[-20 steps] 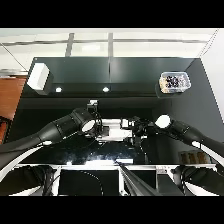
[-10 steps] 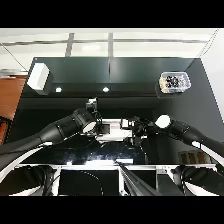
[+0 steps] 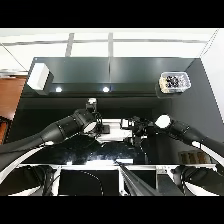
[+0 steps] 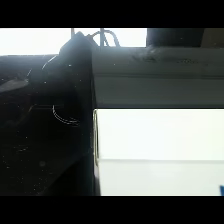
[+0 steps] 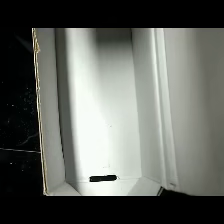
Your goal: Fold the box and place the chain.
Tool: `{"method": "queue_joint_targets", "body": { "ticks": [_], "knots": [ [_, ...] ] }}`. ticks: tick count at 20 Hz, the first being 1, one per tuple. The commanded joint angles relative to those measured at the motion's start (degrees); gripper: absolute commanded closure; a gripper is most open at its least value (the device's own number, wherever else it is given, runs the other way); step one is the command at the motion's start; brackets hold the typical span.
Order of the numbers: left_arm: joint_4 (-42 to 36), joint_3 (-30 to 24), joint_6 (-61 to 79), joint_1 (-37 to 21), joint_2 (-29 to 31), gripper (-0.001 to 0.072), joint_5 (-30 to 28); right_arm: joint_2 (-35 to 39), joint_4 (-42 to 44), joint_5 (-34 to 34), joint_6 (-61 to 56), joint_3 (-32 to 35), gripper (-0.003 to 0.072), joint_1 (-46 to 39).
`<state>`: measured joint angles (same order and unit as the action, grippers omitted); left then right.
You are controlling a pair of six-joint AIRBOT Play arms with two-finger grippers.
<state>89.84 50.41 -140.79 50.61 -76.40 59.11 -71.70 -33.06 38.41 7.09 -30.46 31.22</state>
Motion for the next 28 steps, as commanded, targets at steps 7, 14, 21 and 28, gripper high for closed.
{"method": "queue_joint_targets", "body": {
  "ticks": [7,14,21,28],
  "knots": [
    [0.39,0.09,-0.02,-0.04,-0.24,0.0406,2.38,-0.02,0.02,0.00,-0.04,0.00,0.0212,0.02],
    [1.16,0.15,0.00,-0.02,-0.24,0.0519,2.99,-0.02,0.02,0.00,-0.02,0.02,0.0213,0.02],
    [0.07,0.15,0.22,0.02,-0.24,0.0680,0.94,-0.02,0.02,0.00,-0.04,0.00,0.0212,0.02],
    [0.11,0.15,0.26,0.02,-0.22,0.0681,1.11,5.05,-5.29,0.63,-7.89,0.00,0.0060,-0.17]
  ]
}}
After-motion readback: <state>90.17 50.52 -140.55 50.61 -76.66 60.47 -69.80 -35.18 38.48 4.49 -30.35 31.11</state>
